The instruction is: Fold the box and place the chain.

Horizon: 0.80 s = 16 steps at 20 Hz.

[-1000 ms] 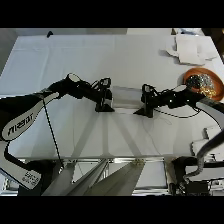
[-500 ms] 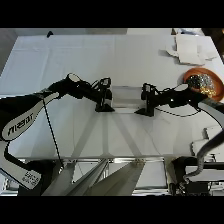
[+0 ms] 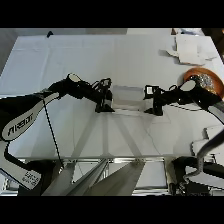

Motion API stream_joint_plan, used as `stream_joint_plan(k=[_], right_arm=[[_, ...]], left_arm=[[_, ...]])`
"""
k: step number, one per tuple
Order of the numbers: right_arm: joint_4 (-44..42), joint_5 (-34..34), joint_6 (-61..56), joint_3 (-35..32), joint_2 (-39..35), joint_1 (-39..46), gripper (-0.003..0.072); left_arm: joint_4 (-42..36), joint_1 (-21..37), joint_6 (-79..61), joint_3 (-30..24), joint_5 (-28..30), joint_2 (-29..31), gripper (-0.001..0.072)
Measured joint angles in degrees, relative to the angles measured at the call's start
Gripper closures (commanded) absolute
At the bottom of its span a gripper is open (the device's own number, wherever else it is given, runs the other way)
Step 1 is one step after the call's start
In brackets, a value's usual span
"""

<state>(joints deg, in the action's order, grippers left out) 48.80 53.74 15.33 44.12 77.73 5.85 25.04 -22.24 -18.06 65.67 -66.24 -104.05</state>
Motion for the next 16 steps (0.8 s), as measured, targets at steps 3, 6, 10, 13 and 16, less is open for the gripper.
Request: stream_joint_plan(k=[3,6,10,13,16], right_arm=[[4.44,0.87,-5.11,0.0,-1.46,0.02,0.0291],[8.24,2.93,-10.73,0.0,-3.58,0.02,0.0675],[10.49,5.92,-19.12,0.0,-8.02,0.02,0.0682],[5.55,7.08,-26.4,0.0,-10.54,0.0,0.0684],[-4.24,7.02,-30.88,0.0,-11.43,0.0,0.0685]], left_arm=[[-0.11,0.0,0.02,0.0,0.24,0.0,0.0569],[-0.13,0.0,0.02,0.0,0.35,0.0,0.0569],[-0.13,0.0,0.02,0.0,0.42,0.0,0.0569],[-0.13,0.02,0.02,0.0,0.52,0.0,0.0569],[-0.11,0.02,0.02,0.0,0.63,0.0,0.0569]])
